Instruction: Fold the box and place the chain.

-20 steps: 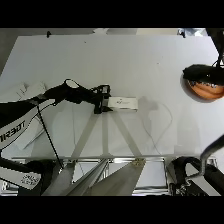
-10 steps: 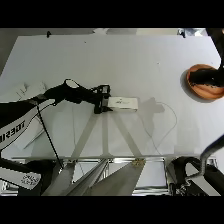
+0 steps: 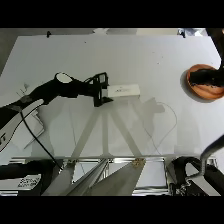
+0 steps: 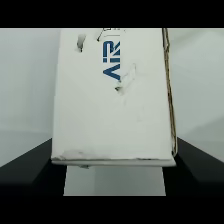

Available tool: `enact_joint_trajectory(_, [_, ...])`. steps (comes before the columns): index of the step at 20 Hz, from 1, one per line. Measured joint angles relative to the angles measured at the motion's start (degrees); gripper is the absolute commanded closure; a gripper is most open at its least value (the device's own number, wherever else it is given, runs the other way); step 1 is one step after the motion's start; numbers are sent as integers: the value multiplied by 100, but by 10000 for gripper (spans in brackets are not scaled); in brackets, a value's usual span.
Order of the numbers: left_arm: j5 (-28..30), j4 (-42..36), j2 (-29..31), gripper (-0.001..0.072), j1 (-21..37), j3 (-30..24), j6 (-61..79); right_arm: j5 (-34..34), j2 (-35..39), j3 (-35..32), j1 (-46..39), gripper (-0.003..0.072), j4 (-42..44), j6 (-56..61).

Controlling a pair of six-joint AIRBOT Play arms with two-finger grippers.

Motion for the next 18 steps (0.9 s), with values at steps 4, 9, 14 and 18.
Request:
enact_joint_trajectory(4, [1056,-2,791,703,116,0,-837,0,0,0,0,678,-4,2])
enact_joint_trajectory(9, [2632,-13,1582,705,483,2,-1945,-2,0,0,0,678,-7,2])
enact_joint_trajectory(14, [3659,0,1829,709,1126,-24,-2933,-2,0,0,0,678,-9,0])
enact_joint_trajectory(18, [3845,17,1681,710,1639,-74,-3403,-2,0,0,0,678,-7,0])
